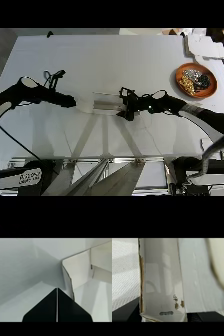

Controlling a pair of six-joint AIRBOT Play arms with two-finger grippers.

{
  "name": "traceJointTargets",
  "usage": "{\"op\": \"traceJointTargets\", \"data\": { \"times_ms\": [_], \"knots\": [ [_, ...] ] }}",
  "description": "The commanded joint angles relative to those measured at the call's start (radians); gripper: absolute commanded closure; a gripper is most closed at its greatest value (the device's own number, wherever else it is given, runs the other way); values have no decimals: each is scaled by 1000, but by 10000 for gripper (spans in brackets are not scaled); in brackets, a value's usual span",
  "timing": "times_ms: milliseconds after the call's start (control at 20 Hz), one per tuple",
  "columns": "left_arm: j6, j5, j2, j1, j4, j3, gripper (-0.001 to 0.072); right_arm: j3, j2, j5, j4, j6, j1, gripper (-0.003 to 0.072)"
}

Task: Fold the box and place the chain.

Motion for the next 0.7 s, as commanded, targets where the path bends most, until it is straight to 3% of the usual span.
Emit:
{"op": "traceJointTargets", "data": {
  "times_ms": [0, 250, 650],
  "knots": [
    [-44, -10, -68, -35, -50, 0, 708, 1, 0, 0, 0, 0, 0, 310],
    [-16, -70, -91, -59, -171, 0, 707, 1, 0, 0, 0, 0, 0, 310],
    [-12, -69, -90, -59, -336, 0, 674, 1, 0, 0, 0, 0, 0, 310]
  ]
}}
